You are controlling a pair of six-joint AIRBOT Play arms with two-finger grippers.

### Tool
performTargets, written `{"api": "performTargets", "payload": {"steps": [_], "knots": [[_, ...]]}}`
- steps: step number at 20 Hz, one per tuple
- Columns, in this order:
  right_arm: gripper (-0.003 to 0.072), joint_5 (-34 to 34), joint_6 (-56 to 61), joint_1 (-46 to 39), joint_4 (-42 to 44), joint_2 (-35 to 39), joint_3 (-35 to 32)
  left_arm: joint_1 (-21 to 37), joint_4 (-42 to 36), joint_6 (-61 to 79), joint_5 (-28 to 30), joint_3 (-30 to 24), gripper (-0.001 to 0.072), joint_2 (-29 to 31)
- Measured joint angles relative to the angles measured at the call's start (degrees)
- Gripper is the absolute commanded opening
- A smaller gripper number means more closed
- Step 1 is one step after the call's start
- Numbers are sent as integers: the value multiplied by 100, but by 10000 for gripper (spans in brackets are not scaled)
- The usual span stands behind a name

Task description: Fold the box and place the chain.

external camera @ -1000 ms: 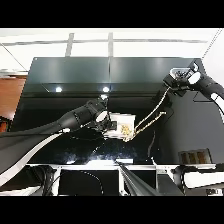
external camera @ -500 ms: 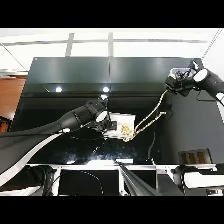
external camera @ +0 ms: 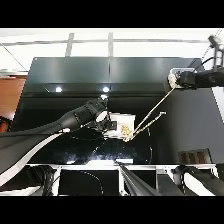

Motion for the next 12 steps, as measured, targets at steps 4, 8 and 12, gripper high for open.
{"api": "performTargets", "payload": {"steps": [4,8,12], "knots": [[43,697,-146,313,461,863,0,0,0,-2,0,0,31,0],[43,896,-188,1038,741,1154,-44,0,0,0,0,0,32,0],[42,608,-125,1816,839,1222,-330,0,0,-2,-2,0,32,0]]}}
